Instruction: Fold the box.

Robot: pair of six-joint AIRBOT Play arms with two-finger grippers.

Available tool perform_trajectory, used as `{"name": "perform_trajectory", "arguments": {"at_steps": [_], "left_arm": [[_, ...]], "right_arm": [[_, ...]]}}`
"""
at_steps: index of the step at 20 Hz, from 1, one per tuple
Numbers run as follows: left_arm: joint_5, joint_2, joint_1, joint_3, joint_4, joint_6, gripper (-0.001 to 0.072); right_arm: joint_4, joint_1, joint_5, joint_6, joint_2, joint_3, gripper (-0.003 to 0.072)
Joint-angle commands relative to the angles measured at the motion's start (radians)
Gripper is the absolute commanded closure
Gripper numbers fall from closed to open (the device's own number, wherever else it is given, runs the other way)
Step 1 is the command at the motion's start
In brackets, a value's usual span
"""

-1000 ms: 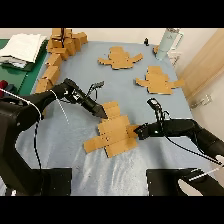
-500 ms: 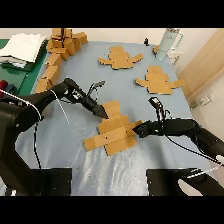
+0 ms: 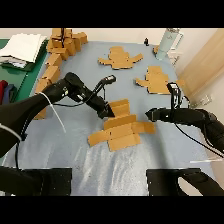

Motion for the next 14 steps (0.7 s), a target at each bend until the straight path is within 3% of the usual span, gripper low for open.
{"name": "perform_trajectory", "arguments": {"at_steps": [1,7,14], "left_arm": [[0.075,0.051,-0.04,-0.074,0.063,0.036,0.07],[0.234,0.087,-0.134,-0.09,0.141,0.04,0.07],[0.225,0.101,-0.172,-0.128,0.179,0.059,0.0699]], "right_arm": [[-0.008,-0.018,0.003,0.041,-0.006,0.014,0.0375],[-0.006,-0.018,-0.003,0.041,-0.006,0.014,0.0375],[-0.006,-0.018,-0.002,0.041,-0.006,0.014,0.0376]]}}
